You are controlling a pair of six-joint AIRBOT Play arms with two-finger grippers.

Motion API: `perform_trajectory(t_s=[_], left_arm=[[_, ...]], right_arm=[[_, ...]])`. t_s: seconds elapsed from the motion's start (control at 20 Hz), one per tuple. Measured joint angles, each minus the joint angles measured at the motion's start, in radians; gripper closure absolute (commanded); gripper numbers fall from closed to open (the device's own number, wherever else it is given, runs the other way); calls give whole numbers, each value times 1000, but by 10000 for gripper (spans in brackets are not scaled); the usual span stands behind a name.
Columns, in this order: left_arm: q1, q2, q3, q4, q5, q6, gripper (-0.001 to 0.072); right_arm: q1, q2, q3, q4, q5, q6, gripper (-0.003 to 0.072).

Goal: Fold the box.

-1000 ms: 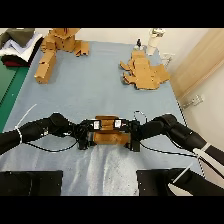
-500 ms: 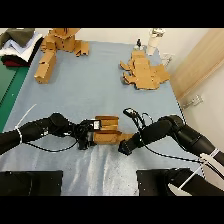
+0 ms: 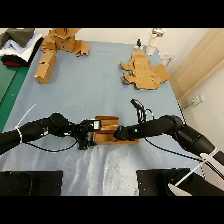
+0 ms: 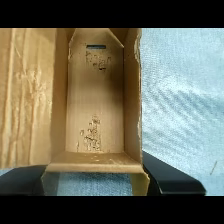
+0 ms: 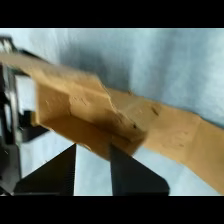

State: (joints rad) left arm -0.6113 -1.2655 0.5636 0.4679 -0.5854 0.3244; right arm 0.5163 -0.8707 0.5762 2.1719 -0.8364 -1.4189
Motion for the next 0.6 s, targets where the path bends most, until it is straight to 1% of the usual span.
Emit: perform_trajectory(t_s=[0.2,0.4,0.6], left_arm=[[0,0,0,0,0,0,347],[0,0,0,0,0,0,347],[0,0,0,0,0,0,347]], right_arm=[[0,-62,64,35,78,32,381],[0,-201,137,40,124,9,382],[0,-349,172,17,150,-31,387]])
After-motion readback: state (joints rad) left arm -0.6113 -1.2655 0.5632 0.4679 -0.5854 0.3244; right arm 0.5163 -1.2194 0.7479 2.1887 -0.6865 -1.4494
